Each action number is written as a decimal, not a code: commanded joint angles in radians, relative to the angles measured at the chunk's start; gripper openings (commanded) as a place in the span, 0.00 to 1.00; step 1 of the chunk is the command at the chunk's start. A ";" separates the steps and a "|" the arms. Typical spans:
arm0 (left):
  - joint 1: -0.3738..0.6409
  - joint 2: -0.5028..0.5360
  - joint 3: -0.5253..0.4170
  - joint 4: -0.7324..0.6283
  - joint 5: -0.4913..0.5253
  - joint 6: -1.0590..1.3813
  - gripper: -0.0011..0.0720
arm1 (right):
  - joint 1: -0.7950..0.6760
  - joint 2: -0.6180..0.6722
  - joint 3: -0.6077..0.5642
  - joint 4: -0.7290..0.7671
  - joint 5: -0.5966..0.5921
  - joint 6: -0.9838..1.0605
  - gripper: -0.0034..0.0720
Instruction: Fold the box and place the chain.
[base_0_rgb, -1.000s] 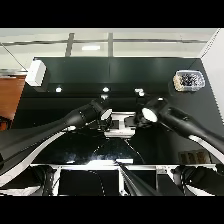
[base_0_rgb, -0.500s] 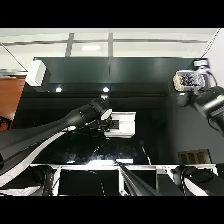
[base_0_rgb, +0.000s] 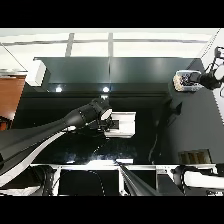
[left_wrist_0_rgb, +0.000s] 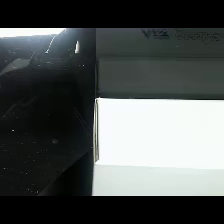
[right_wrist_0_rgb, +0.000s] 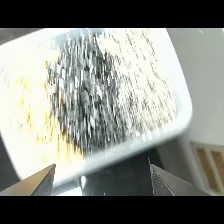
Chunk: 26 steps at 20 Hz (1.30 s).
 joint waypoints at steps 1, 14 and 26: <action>0.000 0.000 0.000 0.000 0.000 0.000 0.05 | -0.041 -0.253 0.260 0.135 0.124 -0.128 0.96; 0.000 0.000 0.000 0.000 0.000 0.000 0.05 | -0.043 -0.425 0.394 0.145 0.081 -0.151 0.20; 0.000 0.000 0.000 0.000 -0.002 0.001 0.05 | -0.045 -0.192 0.428 0.120 0.240 -0.219 0.06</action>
